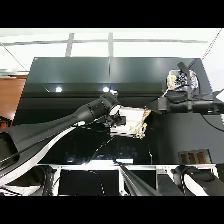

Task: Fold the box and place the chain.

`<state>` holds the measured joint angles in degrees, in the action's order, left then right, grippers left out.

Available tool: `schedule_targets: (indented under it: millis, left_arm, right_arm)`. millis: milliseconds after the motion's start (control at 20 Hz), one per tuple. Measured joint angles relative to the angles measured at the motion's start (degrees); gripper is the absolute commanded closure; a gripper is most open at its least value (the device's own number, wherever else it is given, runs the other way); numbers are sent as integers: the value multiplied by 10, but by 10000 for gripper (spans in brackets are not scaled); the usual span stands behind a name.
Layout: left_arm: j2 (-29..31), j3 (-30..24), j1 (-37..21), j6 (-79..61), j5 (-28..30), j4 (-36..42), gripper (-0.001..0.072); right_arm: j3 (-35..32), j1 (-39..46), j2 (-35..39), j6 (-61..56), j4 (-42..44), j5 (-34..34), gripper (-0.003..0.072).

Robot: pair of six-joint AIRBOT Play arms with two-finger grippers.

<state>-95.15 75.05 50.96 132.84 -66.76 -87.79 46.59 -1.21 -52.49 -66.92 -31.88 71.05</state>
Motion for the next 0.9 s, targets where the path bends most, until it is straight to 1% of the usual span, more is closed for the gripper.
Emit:
schedule_targets:
  millis: [150,250,600,800,900]
  left_arm:
    - [0,0,0,0,-1,0,677]
    - [0,0,0,0,-2,0,677]
    - [0,0,0,0,-8,0,677]
    - [0,0,0,0,-8,0,677]
    - [0,0,0,0,-8,0,677]
  right_arm:
    - [10,27,0,8,-1,62,670]
    - [13,29,0,12,-1,85,669]
    - [15,17,-16,21,9,80,670]
    - [16,23,-22,33,11,97,669]
    - [16,6,-25,36,12,96,669]
